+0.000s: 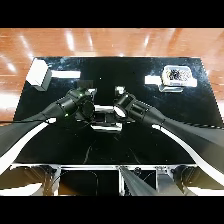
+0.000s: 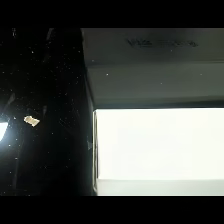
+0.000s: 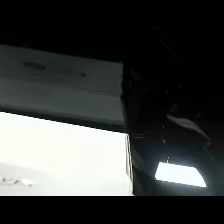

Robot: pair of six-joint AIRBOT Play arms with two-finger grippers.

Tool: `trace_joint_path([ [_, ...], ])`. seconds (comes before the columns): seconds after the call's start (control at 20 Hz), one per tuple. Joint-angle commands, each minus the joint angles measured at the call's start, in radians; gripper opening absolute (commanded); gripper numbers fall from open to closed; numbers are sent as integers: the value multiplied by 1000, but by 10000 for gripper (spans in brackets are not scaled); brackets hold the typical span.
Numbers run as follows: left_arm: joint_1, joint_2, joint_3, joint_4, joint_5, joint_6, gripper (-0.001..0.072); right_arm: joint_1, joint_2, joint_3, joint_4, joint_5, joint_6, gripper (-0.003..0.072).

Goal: Fold the box and place the chain.

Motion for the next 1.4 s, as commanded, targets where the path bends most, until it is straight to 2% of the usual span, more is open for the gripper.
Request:
trace_joint_path([
  [0.0,-1,0,0,1,-1,0,19,1,-15,2,3,8,-23,338],
  [0.05,0,0,0,1,-1,0,19,1,-15,4,5,11,-34,307],
  [0.1,0,0,0,1,-2,0,19,1,-15,4,6,11,-48,217],
  [0.15,0,0,0,2,-2,0,19,1,-15,4,6,12,-53,205],
  [1.35,0,0,0,2,-2,1,19,-26,-42,4,33,11,-50,204],
])
